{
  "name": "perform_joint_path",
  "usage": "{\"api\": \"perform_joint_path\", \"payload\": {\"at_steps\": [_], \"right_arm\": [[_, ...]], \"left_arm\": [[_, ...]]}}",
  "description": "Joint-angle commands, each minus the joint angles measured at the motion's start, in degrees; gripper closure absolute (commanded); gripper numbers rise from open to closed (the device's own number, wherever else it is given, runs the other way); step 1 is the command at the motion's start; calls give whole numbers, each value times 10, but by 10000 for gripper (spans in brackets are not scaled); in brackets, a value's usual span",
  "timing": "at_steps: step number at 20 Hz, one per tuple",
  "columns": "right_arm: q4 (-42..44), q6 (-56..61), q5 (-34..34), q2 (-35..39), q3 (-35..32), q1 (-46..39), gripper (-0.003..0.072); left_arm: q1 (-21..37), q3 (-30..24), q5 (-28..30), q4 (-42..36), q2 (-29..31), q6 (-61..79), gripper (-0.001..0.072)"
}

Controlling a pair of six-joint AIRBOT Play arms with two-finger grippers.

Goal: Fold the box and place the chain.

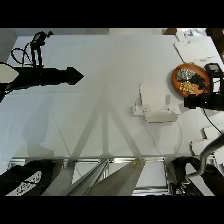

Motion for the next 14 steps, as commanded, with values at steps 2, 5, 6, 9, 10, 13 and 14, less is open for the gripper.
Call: {"api": "perform_joint_path", "payload": {"at_steps": [2,5,6,9,10,13,14], "right_arm": [[-13,20,35,-80,0,0,395],[-24,32,20,-113,11,-5,393],[-23,39,18,-120,24,-19,393],[-19,48,40,-140,77,-84,367],[-14,48,53,-148,91,-107,348],[48,7,81,-178,106,-166,323],[78,-15,89,-191,106,-177,323]], "left_arm": [[0,0,0,0,0,0,9],[0,0,0,0,0,0,9],[0,0,0,0,0,0,9],[0,0,0,0,0,0,9],[0,0,0,0,0,0,9],[0,0,0,0,0,0,9],[0,0,0,0,0,0,9]]}}
